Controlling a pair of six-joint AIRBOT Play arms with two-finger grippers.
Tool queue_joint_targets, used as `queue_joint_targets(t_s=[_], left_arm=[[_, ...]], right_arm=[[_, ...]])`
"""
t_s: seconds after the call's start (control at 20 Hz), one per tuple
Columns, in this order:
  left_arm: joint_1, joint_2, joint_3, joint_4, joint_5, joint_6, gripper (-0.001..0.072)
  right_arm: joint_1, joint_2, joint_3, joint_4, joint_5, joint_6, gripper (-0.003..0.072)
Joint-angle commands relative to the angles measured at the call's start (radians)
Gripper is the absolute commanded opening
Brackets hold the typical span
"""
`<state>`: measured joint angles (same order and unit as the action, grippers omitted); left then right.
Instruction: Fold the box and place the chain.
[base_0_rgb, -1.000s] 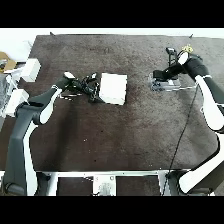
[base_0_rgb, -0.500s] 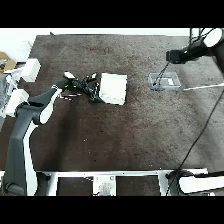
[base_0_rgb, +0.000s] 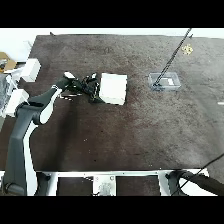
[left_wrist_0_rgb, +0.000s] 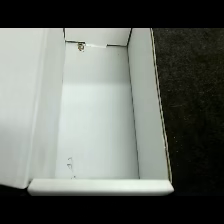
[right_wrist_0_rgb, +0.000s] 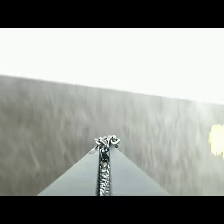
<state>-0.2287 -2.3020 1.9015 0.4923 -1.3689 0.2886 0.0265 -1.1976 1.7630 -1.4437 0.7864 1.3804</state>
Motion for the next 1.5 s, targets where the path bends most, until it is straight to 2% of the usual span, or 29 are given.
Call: queue_joint_targets(t_s=[0.0, 0.4, 0.55, 0.75, 0.85, 1.2, 1.35, 1.45], left_arm=[[0.001, 0.0, 0.001, 0.0, 0.0, 0.0, 0.0407], [0.001, 0.0, 0.001, 0.0, 0.0, 0.0, 0.0407], [0.001, 0.0, 0.001, 0.0, 0.0, 0.0, 0.0408], [0.001, 0.0, 0.001, 0.0, 0.0, 0.0, 0.0407], [0.001, 0.0, 0.001, 0.0, 0.0, 0.0, 0.0408], [0.001, 0.0, 0.001, 0.0, 0.0, 0.0, 0.0407], [0.001, 0.0, 0.001, 0.0, 0.0, 0.0, 0.0407], [0.001, 0.0, 0.001, 0.0, 0.0, 0.0, 0.0407]], right_arm=[[0.056, 0.066, 0.0, 0.0, -0.065, -0.032, 0.0006], [0.328, 0.086, -0.015, 0.0, -0.045, -0.039, 0.0006], [0.41, 0.085, -0.069, 0.0, -0.118, -0.039, 0.0006], [0.48, 0.083, -0.203, 0.013, -0.312, -0.023, 0.0005], [0.512, 0.068, -0.257, 0.016, -0.372, -0.022, 0.0005], [0.549, -0.068, -0.375, 0.011, -0.389, 0.008, 0.0005], [0.529, -0.076, -0.346, -0.007, -0.579, 0.026, 0.0004], [0.521, -0.076, -0.26, -0.007, -0.537, 0.03, 0.0005]])
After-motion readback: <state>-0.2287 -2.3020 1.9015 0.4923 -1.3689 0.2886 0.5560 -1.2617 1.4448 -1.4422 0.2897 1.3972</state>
